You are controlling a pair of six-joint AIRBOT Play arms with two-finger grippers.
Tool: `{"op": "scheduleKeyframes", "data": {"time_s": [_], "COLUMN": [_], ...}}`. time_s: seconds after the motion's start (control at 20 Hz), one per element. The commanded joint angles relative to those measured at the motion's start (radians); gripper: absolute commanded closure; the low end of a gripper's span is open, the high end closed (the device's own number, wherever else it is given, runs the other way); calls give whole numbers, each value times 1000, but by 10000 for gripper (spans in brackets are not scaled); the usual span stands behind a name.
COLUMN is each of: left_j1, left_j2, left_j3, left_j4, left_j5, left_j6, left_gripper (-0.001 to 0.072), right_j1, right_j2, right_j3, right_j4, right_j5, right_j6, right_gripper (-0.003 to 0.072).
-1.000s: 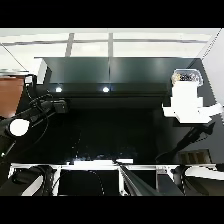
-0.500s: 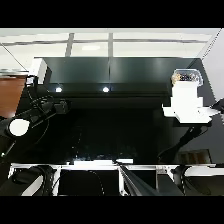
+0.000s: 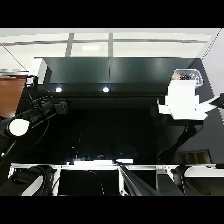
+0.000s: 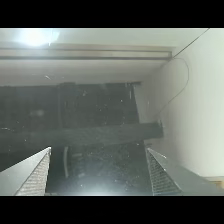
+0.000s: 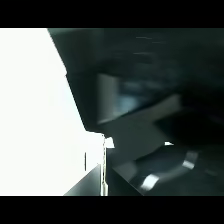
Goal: Fold the box and place the chain.
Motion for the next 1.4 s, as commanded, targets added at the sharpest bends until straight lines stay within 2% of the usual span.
{"op": "scheduleKeyframes", "data": {"time_s": [0.0,0.15,0.3,0.45,0.6,0.85,0.95,1.15,1.2,1.35], "left_j1": [-1,-1,-18,-70,-123,-128,-111,-14,13,55], "left_j2": [1,1,0,0,-24,-170,-238,-420,-462,-564], "left_j3": [0,0,0,0,0,26,72,175,185,189], "left_j4": [-5,-19,-22,-22,-37,-211,-305,-498,-528,-613], "left_j5": [-23,-68,-99,-91,-80,-99,-163,-532,-594,-621], "left_j6": [0,0,27,44,6,1,54,348,410,600], "left_gripper": [-2,-2,-2,-2,-2,2,2,1,2,2], "right_j1": [31,110,235,450,739,1188,1302,1361,1361,1361], "right_j2": [92,256,477,689,783,783,783,783,783,783], "right_j3": [-67,-255,-541,-835,-1007,-1046,-1046,-1046,-1046,-1046], "right_j4": [189,221,421,626,748,729,702,704,704,704], "right_j5": [87,10,-199,-457,-671,-971,-1065,-1099,-1098,-1096], "right_j6": [-11,-17,-3,-14,-14,-23,-22,-21,-21,-21], "right_gripper": [672,672,672,672,672,672,672,672,672,672]}}
